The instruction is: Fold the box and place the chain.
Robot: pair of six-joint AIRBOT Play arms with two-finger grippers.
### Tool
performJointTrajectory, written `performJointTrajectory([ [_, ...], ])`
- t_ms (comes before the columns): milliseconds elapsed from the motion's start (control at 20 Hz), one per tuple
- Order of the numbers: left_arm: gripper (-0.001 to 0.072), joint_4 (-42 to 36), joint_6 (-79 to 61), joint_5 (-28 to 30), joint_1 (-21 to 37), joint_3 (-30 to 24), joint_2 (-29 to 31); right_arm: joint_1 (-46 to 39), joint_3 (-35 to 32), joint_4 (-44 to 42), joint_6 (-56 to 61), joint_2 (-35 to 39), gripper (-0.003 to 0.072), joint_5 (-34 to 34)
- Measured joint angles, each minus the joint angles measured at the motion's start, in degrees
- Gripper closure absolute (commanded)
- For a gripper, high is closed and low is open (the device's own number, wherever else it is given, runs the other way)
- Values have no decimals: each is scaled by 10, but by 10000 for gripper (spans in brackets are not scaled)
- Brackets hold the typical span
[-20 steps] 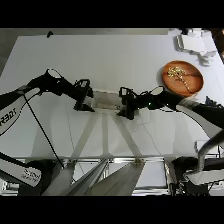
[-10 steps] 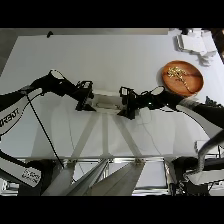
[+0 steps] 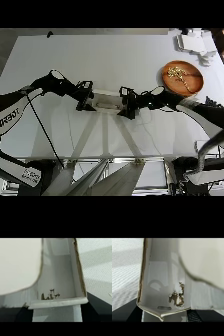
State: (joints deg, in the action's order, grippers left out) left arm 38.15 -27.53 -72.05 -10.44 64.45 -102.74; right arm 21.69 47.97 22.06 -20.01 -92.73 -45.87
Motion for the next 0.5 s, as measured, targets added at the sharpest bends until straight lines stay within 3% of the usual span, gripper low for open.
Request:
performJointTrajectory([
  [300,653,0,0,2,0,0,0,0,0,0,0,0,264,0],
  [400,653,0,0,3,0,0,0,0,0,0,0,0,83,0],
  [500,653,-2,0,9,-1,0,0,0,0,-1,-3,0,22,6],
])
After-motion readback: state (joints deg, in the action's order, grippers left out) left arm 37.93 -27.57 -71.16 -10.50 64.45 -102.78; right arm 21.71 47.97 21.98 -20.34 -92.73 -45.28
